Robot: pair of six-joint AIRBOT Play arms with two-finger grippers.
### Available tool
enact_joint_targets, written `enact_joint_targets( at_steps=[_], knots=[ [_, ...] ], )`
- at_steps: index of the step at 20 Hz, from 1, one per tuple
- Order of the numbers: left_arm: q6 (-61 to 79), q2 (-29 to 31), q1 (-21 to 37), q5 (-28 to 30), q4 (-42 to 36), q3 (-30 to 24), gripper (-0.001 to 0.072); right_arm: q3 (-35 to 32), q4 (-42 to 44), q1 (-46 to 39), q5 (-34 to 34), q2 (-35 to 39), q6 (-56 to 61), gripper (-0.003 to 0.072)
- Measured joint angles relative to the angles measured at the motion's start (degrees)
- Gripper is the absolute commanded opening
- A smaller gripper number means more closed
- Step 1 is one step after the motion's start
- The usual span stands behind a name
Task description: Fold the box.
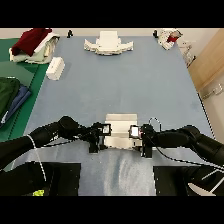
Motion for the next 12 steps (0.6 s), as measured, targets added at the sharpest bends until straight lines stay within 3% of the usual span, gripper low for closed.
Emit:
enact_joint_targets(
  at_steps=[2, 3, 9, 12],
  knots=[
    [-0.1, 0.0, 0.0, 0.0, 0.0, 0.0, 0.0464, 1.7, -6.0, 0.0, -5.4, 1.0, 8.5, 0.0039],
    [-0.1, 0.0, 0.0, 0.1, 0.0, 0.0, 0.0464, 2.9, -10.1, 0.0, -8.7, 1.8, 15.0, 0.0007],
    [-0.1, 0.0, 0.0, 0.0, 0.0, 0.0, 0.0464, 8.2, -38.5, -5.2, -27.3, 6.3, 62.5, 0.0004],
    [-0.1, 0.0, 0.0, 0.0, 0.0, 0.0, 0.0464, 8.1, -37.3, -15.7, -30.1, 4.8, 75.4, 0.0004]
  ],
)
